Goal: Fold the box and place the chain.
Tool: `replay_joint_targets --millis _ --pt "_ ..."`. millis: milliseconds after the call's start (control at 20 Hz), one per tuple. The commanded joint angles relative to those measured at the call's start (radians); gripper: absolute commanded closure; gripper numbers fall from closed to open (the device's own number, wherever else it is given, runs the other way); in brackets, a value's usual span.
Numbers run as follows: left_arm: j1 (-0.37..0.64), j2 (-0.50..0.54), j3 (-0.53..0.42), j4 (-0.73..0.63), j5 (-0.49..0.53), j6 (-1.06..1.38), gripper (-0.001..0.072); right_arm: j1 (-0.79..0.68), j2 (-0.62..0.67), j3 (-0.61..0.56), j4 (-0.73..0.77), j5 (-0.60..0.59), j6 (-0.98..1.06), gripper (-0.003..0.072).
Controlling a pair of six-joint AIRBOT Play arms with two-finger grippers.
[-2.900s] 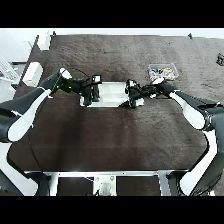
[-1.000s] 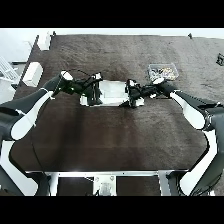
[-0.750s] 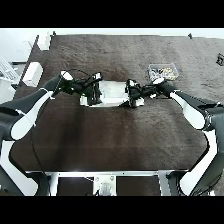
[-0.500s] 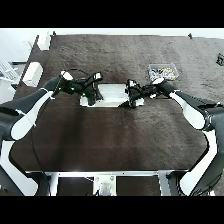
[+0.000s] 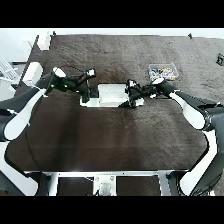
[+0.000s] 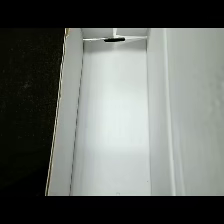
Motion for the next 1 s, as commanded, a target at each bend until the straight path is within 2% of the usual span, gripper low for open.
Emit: replay_joint_targets --millis 0,350,500,650,800,950 --pt "0.055 0.033 0.001 0.015 -0.039 -0.023 0.0690 0.000 -0.001 0.000 0.000 -0.001 0.002 0.0133" --pt "0.101 0.059 -0.006 0.120 -0.089 -0.357 0.0690 0.000 -0.001 0.000 0.000 -0.001 0.002 0.0133" --pt "0.187 0.059 -0.009 0.079 -0.104 -0.584 0.0691 0.000 -0.001 0.000 0.000 -0.001 0.002 0.0133" --pt "0.278 0.060 -0.025 -0.056 -0.161 -0.640 0.0692 0.000 -0.001 0.000 0.000 -0.001 0.002 0.0134" --pt "0.314 0.060 -0.046 -0.032 -0.171 -0.691 0.0693 0.000 -0.001 0.000 0.000 -0.001 0.002 0.0133" --pt "0.328 0.060 -0.111 -0.012 -0.106 -0.754 0.0693 0.001 -0.001 0.000 0.000 -0.001 0.002 0.0133"
